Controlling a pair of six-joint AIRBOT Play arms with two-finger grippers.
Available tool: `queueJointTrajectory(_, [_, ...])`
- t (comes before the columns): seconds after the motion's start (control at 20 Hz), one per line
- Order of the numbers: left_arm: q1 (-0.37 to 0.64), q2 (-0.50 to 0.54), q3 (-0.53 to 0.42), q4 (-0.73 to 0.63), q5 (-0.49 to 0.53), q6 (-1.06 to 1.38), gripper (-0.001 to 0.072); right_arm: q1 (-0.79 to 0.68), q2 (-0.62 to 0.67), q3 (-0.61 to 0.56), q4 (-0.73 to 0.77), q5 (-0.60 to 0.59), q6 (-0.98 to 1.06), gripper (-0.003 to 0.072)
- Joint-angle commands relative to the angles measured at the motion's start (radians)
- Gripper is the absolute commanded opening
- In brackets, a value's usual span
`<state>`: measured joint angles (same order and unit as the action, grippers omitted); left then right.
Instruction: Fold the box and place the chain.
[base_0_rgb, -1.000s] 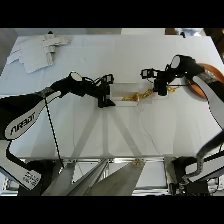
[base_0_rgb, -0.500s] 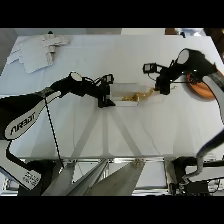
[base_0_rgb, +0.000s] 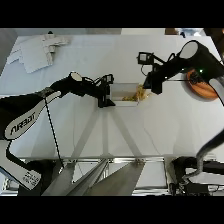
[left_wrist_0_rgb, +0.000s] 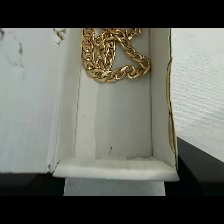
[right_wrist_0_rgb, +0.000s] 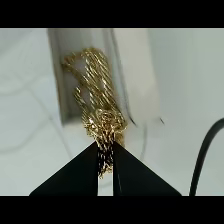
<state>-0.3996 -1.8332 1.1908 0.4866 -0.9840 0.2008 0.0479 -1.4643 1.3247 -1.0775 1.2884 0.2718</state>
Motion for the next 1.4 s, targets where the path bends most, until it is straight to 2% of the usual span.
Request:
queueJointTrajectory(0.0, [0.000,0.000,0.000,0.000,0.000,0.000,0.0337,0.090,0.006,0.001,0.031,-0.024,0.020,0.0014])
queueJointTrajectory(0.35, [0.000,0.000,0.000,0.000,0.000,0.000,0.0337,0.212,-0.011,0.001,0.072,-0.229,0.020,0.0012])
queueJointTrajectory(0.55, [0.000,0.000,0.000,0.000,0.000,0.000,0.0337,0.242,-0.062,0.001,0.060,-0.267,0.052,0.0014])
queueJointTrajectory(0.8, [0.000,0.000,0.000,0.000,0.000,0.000,0.0337,0.242,-0.111,0.001,-0.090,-0.275,0.179,0.0016])
queueJointTrajectory(0.85, [0.000,0.000,0.000,0.000,0.000,0.000,0.0337,0.242,-0.111,0.001,-0.094,-0.271,0.200,0.0036])
queueJointTrajectory(0.95, [0.000,0.000,0.000,0.000,0.000,0.000,0.0337,0.242,-0.104,0.001,-0.092,-0.263,0.210,0.0247])
queueJointTrajectory(1.15, [0.000,0.000,0.000,0.000,0.000,0.000,0.0337,0.237,-0.066,0.001,-0.092,-0.222,0.229,0.0247])
queueJointTrajectory(1.35, [0.000,0.000,0.000,0.000,0.000,0.000,0.0337,0.209,0.047,0.001,-0.092,-0.190,0.229,0.0246])
